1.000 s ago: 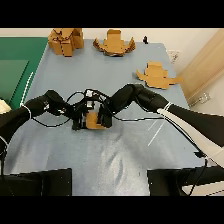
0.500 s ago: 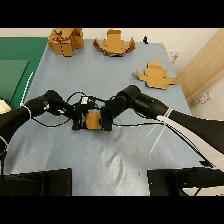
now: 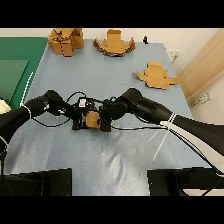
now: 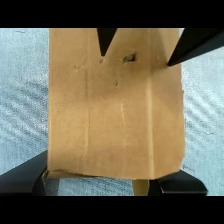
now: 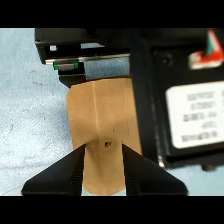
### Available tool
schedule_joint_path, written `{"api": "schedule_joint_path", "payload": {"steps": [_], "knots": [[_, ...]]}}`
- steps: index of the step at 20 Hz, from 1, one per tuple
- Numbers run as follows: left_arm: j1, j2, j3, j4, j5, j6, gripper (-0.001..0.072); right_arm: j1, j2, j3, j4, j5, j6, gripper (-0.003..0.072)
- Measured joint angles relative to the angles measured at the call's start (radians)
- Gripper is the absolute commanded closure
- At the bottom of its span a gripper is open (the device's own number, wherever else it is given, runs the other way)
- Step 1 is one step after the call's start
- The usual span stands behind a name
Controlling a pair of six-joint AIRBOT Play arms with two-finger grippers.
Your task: Fold the box.
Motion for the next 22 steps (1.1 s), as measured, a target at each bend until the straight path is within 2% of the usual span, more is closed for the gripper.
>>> {"api": "schedule_joint_path", "payload": {"steps": [2, 3, 4, 5, 6, 8, 10, 11, 12, 13, 15, 16, 17, 21, 22], "knots": [[0.0, 0.0, 0.0, 0.0, 0.0, 0.0, 0.0531, 0.005, 0.0, -0.008, -0.018, 0.019, 0.0, 0.0396], [0.0, 0.0, 0.0, 0.0, 0.0, 0.0, 0.0531, 0.007, 0.0, -0.011, -0.024, 0.028, 0.0, 0.0443], [0.0, 0.0, 0.0, 0.0, 0.0, 0.0, 0.053, 0.01, 0.001, -0.012, -0.031, 0.037, 0.0, 0.0543], [0.0, 0.0, 0.0, -0.001, 0.0, -0.002, 0.0531, 0.011, 0.001, -0.013, -0.034, 0.038, 0.0, 0.0543], [0.0, 0.0, 0.0, 0.0, 0.0, -0.001, 0.0531, 0.013, 0.001, -0.015, -0.04, 0.042, 0.0, 0.0533], [0.0, 0.0, 0.0, 0.0, 0.0, 0.001, 0.0531, 0.013, 0.002, -0.016, -0.045, 0.053, 0.0, 0.0325], [0.0, 0.0, 0.0, 0.0, 0.0, 0.002, 0.053, 0.013, 0.001, -0.016, -0.039, 0.07, 0.0, 0.0323], [0.0, 0.0, 0.0, 0.0, 0.0, 0.002, 0.053, 0.014, 0.0, -0.017, -0.034, 0.068, 0.0, 0.0347], [0.0, 0.0, 0.0, 0.0, 0.0, 0.002, 0.0531, 0.015, 0.0, -0.019, -0.031, 0.068, 0.0, 0.0454], [0.0, 0.0, 0.0, 0.0, 0.0, 0.002, 0.053, 0.015, 0.0, -0.02, -0.031, 0.066, 0.0, 0.0527], [0.0, 0.0, 0.0, 0.0, 0.0, 0.0, 0.0531, 0.016, 0.0, -0.021, -0.035, 0.064, 0.0, 0.0533], [0.0, 0.0, 0.0, -0.001, 0.0, -0.002, 0.0531, 0.016, 0.0, -0.022, -0.038, 0.063, 0.0, 0.0586], [0.0, 0.0, 0.0, -0.001, 0.0, -0.002, 0.0531, 0.016, 0.0, -0.022, -0.039, 0.062, 0.0, 0.0601], [0.0, 0.0, 0.0, -0.001, 0.0, -0.002, 0.053, 0.016, 0.001, -0.02, -0.049, 0.06, 0.0, 0.0601], [0.0, 0.0, 0.0, -0.001, 0.0, -0.002, 0.053, 0.016, 0.001, -0.02, -0.052, 0.06, 0.0, 0.0622]]}}
